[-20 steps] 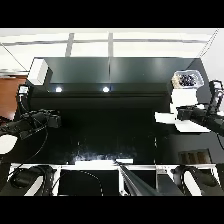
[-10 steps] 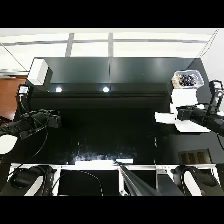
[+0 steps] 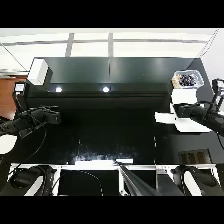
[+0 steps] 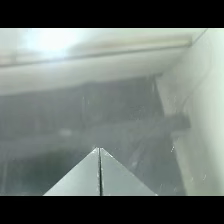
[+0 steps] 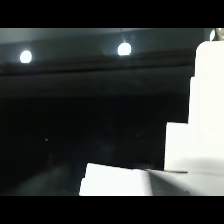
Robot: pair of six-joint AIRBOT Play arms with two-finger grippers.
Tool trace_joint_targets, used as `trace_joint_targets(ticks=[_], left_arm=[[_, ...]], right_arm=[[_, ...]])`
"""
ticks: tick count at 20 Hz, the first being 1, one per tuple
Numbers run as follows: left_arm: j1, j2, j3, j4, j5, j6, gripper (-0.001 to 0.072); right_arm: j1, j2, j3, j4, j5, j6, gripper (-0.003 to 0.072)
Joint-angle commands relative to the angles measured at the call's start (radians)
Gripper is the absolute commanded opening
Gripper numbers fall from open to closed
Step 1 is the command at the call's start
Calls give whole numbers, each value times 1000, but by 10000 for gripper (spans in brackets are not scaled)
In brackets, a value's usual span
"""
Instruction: Fold the box and place the chain.
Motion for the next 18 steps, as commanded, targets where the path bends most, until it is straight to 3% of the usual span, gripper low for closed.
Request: trace_joint_targets(ticks=[1, 3, 7, 12, 14, 18], left_arm=[[0, -10, 0, -32, 116, 0, 76], [0, -32, 0, -38, 169, -5, 703], [0, -83, 0, -60, 167, -5, 712], [-3, -117, 0, -60, 161, -5, 704], [-11, -129, 0, -60, 161, -5, 704], [-29, -147, 0, -59, 164, -3, 704]], right_arm=[[-1, -1, 1, -1, -90, 61, 720], [-32, -31, 32, -84, -201, 197, 720], [-251, -262, 301, -243, -160, 328, 720], [-613, -578, 667, -251, 143, 418, 720], [-725, -629, 718, -261, 238, 418, 720], [-880, -666, 720, -404, 303, 414, 720]])
